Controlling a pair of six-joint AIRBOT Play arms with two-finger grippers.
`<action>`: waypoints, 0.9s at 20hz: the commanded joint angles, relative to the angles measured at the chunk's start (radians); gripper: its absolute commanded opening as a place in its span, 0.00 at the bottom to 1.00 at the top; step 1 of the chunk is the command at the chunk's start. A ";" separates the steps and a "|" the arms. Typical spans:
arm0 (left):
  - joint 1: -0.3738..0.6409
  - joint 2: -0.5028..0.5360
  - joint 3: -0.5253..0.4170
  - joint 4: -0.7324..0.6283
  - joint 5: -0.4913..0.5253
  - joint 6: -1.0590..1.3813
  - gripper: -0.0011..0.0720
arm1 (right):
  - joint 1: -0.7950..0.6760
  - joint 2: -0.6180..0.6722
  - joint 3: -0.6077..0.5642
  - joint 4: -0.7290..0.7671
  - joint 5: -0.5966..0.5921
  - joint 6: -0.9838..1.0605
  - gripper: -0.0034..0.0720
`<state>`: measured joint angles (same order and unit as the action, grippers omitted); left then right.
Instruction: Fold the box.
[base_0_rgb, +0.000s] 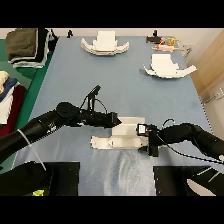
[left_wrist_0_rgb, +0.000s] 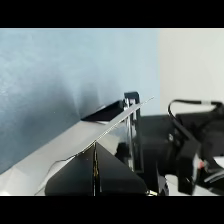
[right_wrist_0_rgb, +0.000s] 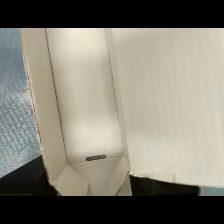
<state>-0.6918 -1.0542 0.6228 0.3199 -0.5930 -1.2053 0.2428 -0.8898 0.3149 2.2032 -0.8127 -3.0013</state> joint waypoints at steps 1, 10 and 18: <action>0.024 -0.080 0.003 -0.013 0.014 -0.026 0.03 | 0.001 0.000 0.001 0.000 0.000 0.000 0.72; 0.024 -0.219 0.003 -0.003 -0.071 -0.026 0.03 | 0.001 0.000 0.001 0.000 0.000 0.000 0.72; 0.129 -0.085 0.035 0.003 -0.118 0.141 0.03 | 0.001 0.000 0.001 0.000 0.000 0.000 0.72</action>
<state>-0.6098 -1.2087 0.6445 0.3225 -0.6788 -1.1511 0.2428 -0.8898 0.3149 2.2036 -0.8124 -3.0009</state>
